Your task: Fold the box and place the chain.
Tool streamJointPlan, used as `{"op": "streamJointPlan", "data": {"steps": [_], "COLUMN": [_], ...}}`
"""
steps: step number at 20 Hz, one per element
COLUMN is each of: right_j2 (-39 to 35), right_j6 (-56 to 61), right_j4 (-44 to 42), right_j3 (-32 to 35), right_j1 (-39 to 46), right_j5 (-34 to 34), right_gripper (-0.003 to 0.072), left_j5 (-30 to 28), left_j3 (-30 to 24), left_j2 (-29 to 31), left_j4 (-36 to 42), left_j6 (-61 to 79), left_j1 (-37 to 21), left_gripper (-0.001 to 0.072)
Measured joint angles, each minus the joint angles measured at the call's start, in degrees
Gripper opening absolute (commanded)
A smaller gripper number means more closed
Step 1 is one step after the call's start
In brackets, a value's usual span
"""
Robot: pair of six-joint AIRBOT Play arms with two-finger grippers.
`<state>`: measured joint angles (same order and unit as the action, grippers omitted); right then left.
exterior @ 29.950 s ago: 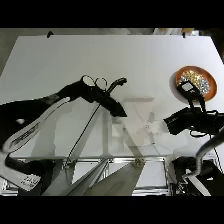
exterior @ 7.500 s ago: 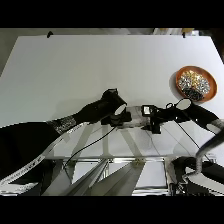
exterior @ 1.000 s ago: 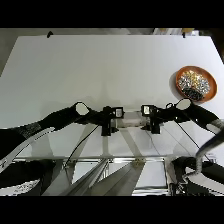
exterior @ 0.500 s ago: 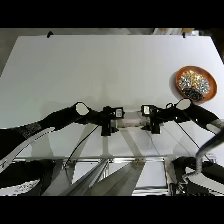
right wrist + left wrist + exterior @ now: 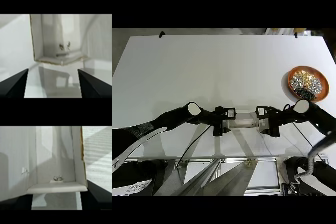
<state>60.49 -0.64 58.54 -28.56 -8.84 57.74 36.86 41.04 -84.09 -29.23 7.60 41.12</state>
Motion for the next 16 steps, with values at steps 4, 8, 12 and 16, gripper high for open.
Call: {"op": "streamJointPlan", "data": {"steps": [4, 8, 12, 16], "right_j2": [-8.2, -12.8, -13.7, -10.6], "right_j6": [7.0, 8.7, 2.8, 0.1], "right_j4": [1.9, -4.5, -18.1, -29.0], "right_j3": [0.0, 0.0, 0.0, 0.0], "right_j1": [0.0, 0.0, 0.0, 0.0], "right_j5": [1.6, 2.4, 0.7, -8.5], "right_gripper": [0.0501, 0.0012, 0.0013, 0.0013], "left_j5": [0.0, 0.0, 0.0, 0.0], "left_j3": [0.0, 0.0, 0.0, 0.0], "left_j2": [0.0, 0.0, 0.0, 0.0], "left_j4": [0.0, 0.1, 0.1, 0.1], "left_j6": [-0.1, -0.1, -0.1, -0.2], "left_j1": [0.0, 0.0, 0.0, 0.0], "left_gripper": [0.0208, 0.0208, 0.0208, 0.0208]}}
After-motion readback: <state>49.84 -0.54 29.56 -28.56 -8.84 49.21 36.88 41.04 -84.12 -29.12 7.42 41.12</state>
